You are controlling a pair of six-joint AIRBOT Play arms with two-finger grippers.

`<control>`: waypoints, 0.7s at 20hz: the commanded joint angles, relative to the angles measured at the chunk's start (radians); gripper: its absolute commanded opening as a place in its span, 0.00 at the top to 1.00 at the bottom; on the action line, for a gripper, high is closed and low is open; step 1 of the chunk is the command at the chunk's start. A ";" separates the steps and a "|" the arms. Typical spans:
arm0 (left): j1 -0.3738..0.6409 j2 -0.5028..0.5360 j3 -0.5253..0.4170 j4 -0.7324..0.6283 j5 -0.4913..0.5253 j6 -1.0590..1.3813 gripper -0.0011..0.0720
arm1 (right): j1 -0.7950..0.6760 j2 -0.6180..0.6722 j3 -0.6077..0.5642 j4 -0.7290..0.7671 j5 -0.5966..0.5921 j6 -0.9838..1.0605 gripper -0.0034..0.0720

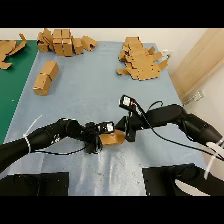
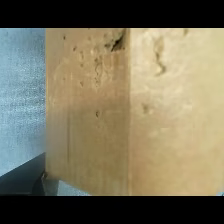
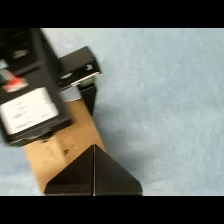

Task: Fold the box.

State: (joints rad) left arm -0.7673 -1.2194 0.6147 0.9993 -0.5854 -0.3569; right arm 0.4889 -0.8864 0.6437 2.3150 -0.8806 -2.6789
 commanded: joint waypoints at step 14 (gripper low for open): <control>0.000 -0.001 0.000 0.000 0.000 0.000 0.35 | 0.162 0.037 -0.060 -0.063 0.119 -0.194 0.34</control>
State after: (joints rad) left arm -0.7673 -1.2194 0.6147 0.9993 -0.5850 -0.3569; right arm 0.6468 -0.8398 0.5854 2.2555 -0.7712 -2.8483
